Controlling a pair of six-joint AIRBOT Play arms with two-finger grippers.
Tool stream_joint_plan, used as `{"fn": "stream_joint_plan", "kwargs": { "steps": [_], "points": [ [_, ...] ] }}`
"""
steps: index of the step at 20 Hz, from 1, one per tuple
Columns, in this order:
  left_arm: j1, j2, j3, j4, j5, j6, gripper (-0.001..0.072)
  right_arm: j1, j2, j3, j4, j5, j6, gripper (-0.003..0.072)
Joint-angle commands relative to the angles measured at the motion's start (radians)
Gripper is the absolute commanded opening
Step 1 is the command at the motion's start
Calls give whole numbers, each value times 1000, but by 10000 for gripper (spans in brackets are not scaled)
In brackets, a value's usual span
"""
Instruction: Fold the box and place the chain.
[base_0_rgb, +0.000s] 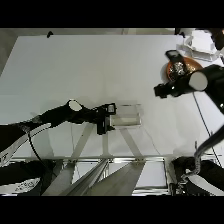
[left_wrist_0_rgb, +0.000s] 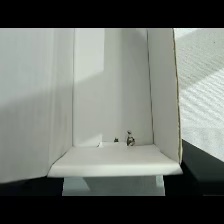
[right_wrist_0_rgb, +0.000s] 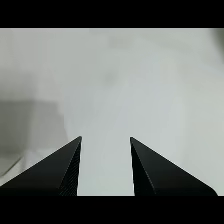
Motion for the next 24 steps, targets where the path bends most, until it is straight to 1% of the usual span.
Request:
{"fn": "stream_joint_plan", "kwargs": {
  "steps": [1, 3, 5, 7, 9, 12, 13, 14, 18, 19, 20, 21, 24],
  "points": [
    [0, 0, 0, 0, 0, 0, 412, -254, -155, 94, -4, -111, -90, 328],
    [0, 0, 0, 0, 0, 0, 412, -349, -280, 151, -2, -142, -90, 328],
    [0, 0, 0, 0, 0, 0, 412, -399, -381, 198, 0, -164, -91, 328],
    [0, 0, 0, 0, 0, 0, 412, -410, -456, 238, 13, -195, -114, 327],
    [0, 0, 0, 0, 0, 0, 412, -406, -517, 285, 44, -220, -116, 293],
    [0, 0, 0, 0, 0, 0, 412, -406, -586, 341, 74, -237, -114, 266],
    [0, 0, 0, 0, 0, 0, 412, -406, -601, 345, 75, -237, -114, 263],
    [0, 0, 0, 0, 0, 0, 412, -406, -613, 345, 74, -230, -115, 228],
    [0, 0, 0, 0, 0, 0, 412, -406, -638, 345, 89, -224, -115, 214],
    [0, 0, 0, 0, 0, 0, 412, -406, -637, 345, 97, -222, -116, 169],
    [0, 0, 0, 0, 0, 0, 412, -406, -632, 346, 97, -214, -116, 68],
    [0, 0, 0, 0, 0, 0, 412, -406, -626, 346, 97, -204, -116, 4],
    [0, 0, 0, 0, 0, 0, 412, -407, -566, 346, 93, -168, -145, 4]
  ]
}}
